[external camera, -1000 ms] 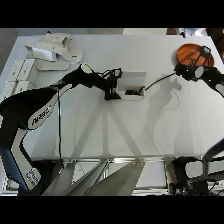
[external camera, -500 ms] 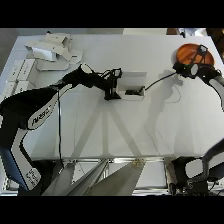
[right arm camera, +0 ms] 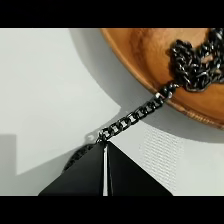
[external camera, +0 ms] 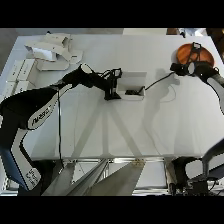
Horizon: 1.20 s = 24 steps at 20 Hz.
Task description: Fold the box and place the chain.
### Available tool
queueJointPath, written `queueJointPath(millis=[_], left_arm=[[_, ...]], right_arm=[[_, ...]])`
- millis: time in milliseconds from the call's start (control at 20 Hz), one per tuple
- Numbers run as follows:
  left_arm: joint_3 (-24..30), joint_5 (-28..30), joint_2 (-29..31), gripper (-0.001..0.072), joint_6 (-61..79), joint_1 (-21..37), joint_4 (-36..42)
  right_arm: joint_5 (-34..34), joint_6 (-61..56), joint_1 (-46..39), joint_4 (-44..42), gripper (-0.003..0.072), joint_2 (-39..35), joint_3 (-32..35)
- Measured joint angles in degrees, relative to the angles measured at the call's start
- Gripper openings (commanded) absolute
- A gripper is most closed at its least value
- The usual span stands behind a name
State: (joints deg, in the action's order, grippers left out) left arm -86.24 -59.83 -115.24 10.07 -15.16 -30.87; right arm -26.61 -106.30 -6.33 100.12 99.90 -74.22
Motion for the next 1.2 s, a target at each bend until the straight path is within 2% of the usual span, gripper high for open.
queueJointPath(millis=[250, 500, 750, 950, 1200], left_arm=[[0.00, 0.02, 0.00, 0.0438, 0.00, 0.00, 0.02], [0.00, 0.00, 0.00, 0.0438, 0.00, 0.00, 0.02], [0.00, 0.00, 0.00, 0.0438, -0.02, 0.00, 0.00], [0.00, 0.00, 0.00, 0.0438, -0.02, 0.00, 0.02], [0.00, 0.00, 0.00, 0.0438, -0.02, 0.00, 0.00]], right_arm=[[-7.23, 10.23, 2.91, 0.42, 0.0016, -7.89, -0.04], [-21.84, 22.47, 7.39, 0.20, 0.0014, -15.63, -0.02], [-33.14, 29.11, 12.50, -3.30, 0.0015, -18.97, -0.02], [-36.92, 31.85, 15.89, -9.33, 0.0015, -20.68, -0.02], [-38.10, 35.43, 18.97, -18.29, 0.0015, -22.80, -0.02]])
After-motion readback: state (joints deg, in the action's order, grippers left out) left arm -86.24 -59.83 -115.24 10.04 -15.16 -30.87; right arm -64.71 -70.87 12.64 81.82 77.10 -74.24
